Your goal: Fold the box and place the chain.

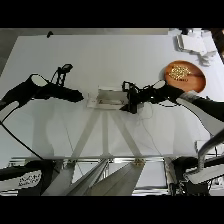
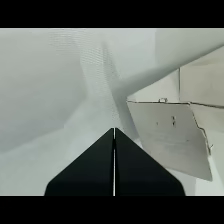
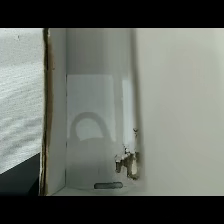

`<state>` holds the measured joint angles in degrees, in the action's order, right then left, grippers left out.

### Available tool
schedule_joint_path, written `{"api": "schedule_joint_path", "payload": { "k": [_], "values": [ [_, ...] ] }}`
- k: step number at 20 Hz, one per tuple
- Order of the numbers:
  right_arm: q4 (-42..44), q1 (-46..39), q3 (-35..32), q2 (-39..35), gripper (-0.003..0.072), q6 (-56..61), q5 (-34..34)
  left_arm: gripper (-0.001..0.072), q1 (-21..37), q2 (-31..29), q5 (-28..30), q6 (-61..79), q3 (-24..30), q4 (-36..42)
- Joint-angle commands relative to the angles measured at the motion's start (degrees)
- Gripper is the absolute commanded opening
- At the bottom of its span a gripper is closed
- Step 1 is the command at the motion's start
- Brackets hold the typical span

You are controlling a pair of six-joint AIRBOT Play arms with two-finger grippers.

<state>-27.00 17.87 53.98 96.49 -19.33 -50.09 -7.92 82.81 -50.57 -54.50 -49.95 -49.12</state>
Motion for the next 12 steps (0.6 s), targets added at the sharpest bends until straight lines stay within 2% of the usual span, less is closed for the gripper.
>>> {"api": "schedule_joint_path", "payload": {
  "k": [1,5,8,12],
  "values": [
    [0.0,0.0,0.0,0.0,0.0457,0.0,-0.1,0.0005,-2.0,2.9,-0.9,-0.1,0.0,2.2],
    [0.0,0.0,0.0,0.0,0.0457,0.0,-0.1,0.0005,-2.4,2.9,-4.2,3.8,0.0,10.4],
    [0.0,0.0,0.0,0.0,0.0457,0.0,-0.1,0.0007,-2.3,2.1,-6.5,4.5,0.0,13.1],
    [0.0,0.0,0.0,0.0,0.0457,0.0,-0.1,0.0008,-2.3,1.3,-6.7,4.6,0.0,17.7]
  ]
}}
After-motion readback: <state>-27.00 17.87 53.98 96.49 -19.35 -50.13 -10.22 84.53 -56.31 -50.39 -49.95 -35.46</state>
